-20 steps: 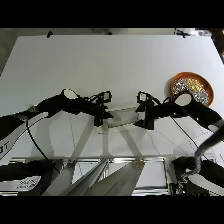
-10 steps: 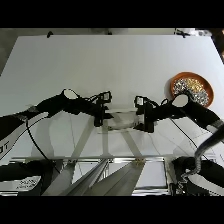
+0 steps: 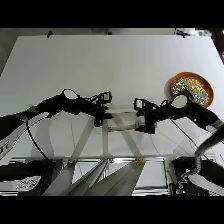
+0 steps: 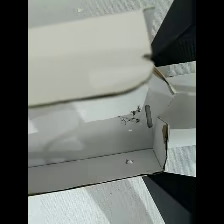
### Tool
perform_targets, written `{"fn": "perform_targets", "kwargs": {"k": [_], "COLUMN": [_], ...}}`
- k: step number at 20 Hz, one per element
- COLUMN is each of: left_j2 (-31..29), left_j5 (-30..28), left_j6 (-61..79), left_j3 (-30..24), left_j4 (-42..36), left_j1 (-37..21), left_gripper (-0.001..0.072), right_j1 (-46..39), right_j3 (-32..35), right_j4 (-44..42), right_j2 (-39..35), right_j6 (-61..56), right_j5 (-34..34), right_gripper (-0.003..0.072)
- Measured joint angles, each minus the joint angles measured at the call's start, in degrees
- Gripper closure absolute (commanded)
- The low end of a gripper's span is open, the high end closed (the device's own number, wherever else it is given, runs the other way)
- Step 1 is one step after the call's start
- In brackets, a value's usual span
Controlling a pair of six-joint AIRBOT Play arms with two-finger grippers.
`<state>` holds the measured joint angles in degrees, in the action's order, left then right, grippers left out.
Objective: Fold the box and place the chain.
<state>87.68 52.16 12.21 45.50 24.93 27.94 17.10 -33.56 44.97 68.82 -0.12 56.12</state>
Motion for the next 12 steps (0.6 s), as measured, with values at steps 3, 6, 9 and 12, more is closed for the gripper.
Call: {"fn": "perform_targets", "kwargs": {"k": [3,6,9,12], "left_j2": [0.0,0.0,0.0,0.0], "left_j5": [0.0,0.0,0.0,0.0], "left_j6": [0.0,0.0,0.0,-0.1], "left_j3": [0.0,0.0,0.0,0.0], "left_j4": [0.0,0.0,0.0,0.0], "left_j1": [0.0,0.0,0.0,0.0], "left_gripper": [0.0698,0.0698,0.0698,0.0698], "right_j1": [0.5,1.3,1.7,1.8], "right_j3": [0.0,0.0,0.0,0.0], "right_j4": [0.0,-0.1,-0.2,-0.3], "right_j2": [1.4,3.4,4.4,4.8], "right_j6": [0.1,0.5,1.4,1.8], "right_j5": [-0.5,-1.1,-1.4,-1.7], "right_gripper": [-0.0034,-0.0034,-0.0034,-0.0034]}}
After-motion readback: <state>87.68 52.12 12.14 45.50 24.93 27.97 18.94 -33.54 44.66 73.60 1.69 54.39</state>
